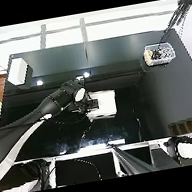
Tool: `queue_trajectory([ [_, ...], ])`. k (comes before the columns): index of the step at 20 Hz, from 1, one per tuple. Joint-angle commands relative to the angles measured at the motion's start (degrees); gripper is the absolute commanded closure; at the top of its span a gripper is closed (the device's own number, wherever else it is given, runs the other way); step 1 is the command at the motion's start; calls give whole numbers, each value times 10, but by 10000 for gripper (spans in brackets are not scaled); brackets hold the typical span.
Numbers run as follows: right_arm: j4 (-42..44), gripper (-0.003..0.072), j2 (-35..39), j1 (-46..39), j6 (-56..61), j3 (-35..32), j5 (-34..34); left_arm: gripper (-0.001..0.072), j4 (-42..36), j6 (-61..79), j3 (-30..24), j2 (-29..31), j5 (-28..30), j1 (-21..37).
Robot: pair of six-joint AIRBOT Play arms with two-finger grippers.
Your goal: Fold the box and place the chain.
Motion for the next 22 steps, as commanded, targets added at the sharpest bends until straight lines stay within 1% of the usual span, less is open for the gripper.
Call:
queue_trajectory([
  [1,123,653,63,0,-80,13,85,681,0,0,1,0,-1,0],
  [2,141,653,81,5,-104,11,120,681,0,0,1,0,-1,0],
  [7,194,654,195,58,-140,-90,156,681,0,2,1,0,-2,0],
  [9,201,654,221,92,-140,-139,175,681,0,2,1,0,-2,0],
  [10,217,654,230,110,-140,-166,182,681,0,2,1,0,-2,0],
  [13,262,653,236,168,-144,-239,199,681,0,2,1,0,-2,0],
  [17,273,653,236,245,-144,-332,163,681,0,2,1,0,-2,0],
  [20,288,654,235,291,-144,-398,104,681,0,2,1,0,-3,0],
  [22,303,654,232,312,-144,-430,72,681,0,2,1,0,-5,0],
])
